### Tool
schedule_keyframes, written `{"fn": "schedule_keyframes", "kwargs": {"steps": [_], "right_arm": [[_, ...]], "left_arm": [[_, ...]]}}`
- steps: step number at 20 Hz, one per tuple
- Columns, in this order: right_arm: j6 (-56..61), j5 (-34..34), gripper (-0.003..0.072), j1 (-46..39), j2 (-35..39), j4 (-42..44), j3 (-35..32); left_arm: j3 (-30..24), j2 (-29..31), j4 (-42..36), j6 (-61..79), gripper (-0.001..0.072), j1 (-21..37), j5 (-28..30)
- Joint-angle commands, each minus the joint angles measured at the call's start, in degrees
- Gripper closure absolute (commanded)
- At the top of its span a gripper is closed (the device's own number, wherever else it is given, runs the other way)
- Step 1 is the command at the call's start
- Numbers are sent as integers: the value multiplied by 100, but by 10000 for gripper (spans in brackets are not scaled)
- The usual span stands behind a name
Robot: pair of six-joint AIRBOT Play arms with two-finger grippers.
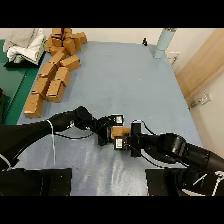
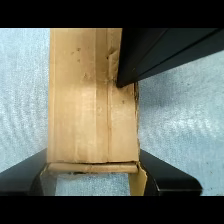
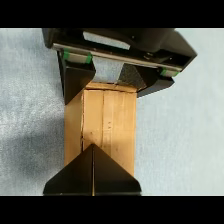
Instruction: Fold the box.
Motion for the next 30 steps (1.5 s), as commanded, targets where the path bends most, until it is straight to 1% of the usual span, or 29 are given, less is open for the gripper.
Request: {"fn": "schedule_keyframes", "kwargs": {"steps": [1, 4, 9, 17, 23, 28, 30], "right_arm": [[0, 68, 681, 17, 120, 11, 9], [0, 251, 681, 15, 236, 4, 9], [-2, 579, 681, 17, 225, 50, 7], [-17, 603, 681, 17, -52, 313, 7], [-15, 599, 681, 17, -199, 330, 7], [-15, 601, 681, 17, -190, 328, 9], [-11, 592, 681, 15, -59, 326, 9]], "left_arm": [[7, 0, -2, 0, 197, 0, 0], [7, 0, -2, -2, 196, 0, 0], [7, 0, -2, -2, 196, 0, 0], [4, 0, -2, -2, 196, 0, 0], [7, 0, -2, -2, 196, 0, 0], [7, 0, -2, -2, 196, 0, 0], [4, 0, -2, -2, 196, 0, 0]]}}
